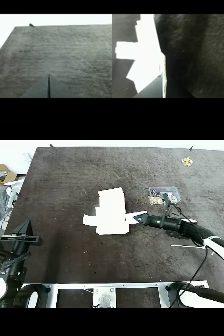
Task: Fold the box and place the chain.
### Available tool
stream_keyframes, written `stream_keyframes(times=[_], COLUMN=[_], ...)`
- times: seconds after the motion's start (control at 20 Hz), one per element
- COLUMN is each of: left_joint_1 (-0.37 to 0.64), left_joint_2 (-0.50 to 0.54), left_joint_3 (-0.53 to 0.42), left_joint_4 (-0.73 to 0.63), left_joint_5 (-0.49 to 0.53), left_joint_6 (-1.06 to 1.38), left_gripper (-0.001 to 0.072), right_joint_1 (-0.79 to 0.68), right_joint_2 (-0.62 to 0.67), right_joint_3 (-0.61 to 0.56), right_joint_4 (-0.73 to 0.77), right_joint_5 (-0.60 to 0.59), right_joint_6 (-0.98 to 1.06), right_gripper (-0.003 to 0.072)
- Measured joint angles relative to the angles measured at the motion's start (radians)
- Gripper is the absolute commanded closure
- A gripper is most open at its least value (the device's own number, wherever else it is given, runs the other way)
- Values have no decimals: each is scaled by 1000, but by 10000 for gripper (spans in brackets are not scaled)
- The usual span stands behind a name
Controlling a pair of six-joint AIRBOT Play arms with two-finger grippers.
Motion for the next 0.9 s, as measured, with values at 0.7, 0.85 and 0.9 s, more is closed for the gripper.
stream_keyframes(times=[0.7,0.85,0.9], left_joint_1=[-1,-1,-1], left_joint_2=[-386,-676,-780], left_joint_3=[321,484,549], left_joint_4=[-3,-1,1], left_joint_5=[-391,-531,-581], left_joint_6=[-68,-75,-82], left_gripper=[363,364,364], right_joint_1=[136,137,137], right_joint_2=[-97,-98,-98], right_joint_3=[58,59,59], right_joint_4=[51,52,52], right_joint_5=[-209,-212,-213], right_joint_6=[-40,-42,-42], right_gripper=[677,677,677])
